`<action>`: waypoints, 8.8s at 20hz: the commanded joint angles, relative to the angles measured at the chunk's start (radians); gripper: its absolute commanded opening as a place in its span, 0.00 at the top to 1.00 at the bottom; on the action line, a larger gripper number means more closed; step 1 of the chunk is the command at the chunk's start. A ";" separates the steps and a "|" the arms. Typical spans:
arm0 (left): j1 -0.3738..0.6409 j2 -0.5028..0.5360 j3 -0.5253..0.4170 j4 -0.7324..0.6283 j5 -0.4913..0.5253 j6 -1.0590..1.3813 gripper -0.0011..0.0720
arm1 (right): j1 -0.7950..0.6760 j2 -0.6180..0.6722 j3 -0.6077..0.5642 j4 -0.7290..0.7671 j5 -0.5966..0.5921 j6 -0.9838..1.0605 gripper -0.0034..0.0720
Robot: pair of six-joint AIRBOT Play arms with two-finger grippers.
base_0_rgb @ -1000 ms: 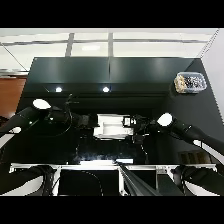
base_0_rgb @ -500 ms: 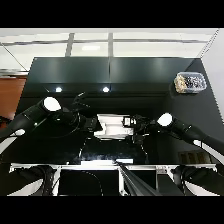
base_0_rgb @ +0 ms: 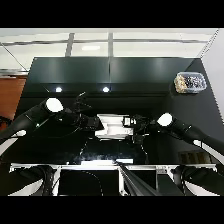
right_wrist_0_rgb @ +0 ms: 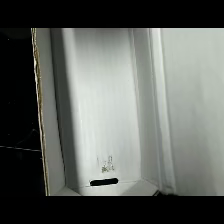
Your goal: Fold the box and place the chain.
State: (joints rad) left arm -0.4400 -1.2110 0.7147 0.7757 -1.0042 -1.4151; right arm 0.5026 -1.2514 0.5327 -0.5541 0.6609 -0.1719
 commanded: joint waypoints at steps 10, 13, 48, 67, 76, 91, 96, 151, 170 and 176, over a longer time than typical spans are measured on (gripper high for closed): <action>-0.166 0.000 0.002 0.227 0.149 -0.330 0.25 | 0.000 0.000 0.000 0.000 0.000 0.000 0.38; -0.183 0.000 0.002 0.274 0.160 -0.395 0.25 | 0.000 0.000 0.000 0.000 0.000 0.000 0.38; -0.387 -0.211 0.227 0.682 -0.012 -0.936 0.40 | 0.000 0.000 0.000 0.000 0.000 0.001 0.38; -0.387 -0.209 0.270 0.735 -0.032 -0.892 0.95 | -0.003 0.034 0.001 -0.076 0.013 0.101 0.04; -0.388 -0.241 0.283 0.756 -0.050 -0.893 0.95 | -0.004 0.169 0.001 -0.169 0.037 0.158 0.04; -0.388 -0.242 0.283 0.753 -0.049 -0.893 0.95 | 0.002 0.150 0.001 -0.077 0.039 0.158 0.74; -0.388 -0.242 0.283 0.752 -0.049 -0.893 0.95 | 0.045 0.073 0.001 0.098 0.008 0.159 0.74; -0.387 -0.242 0.283 0.753 -0.052 -0.893 0.95 | -0.096 0.057 0.079 -0.089 0.171 1.477 0.16; -0.387 -0.242 0.283 0.753 -0.052 -0.893 0.95 | 0.129 0.027 0.292 -0.535 0.264 2.025 0.22; -0.387 -0.242 0.283 0.753 -0.052 -0.893 0.95 | 0.140 0.018 0.298 -0.566 0.290 2.099 0.33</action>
State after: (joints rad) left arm -0.8280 -1.4528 0.9974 1.5276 -1.0561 -2.3074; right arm 0.6376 -1.2282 0.8253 -1.1030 0.9241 1.8847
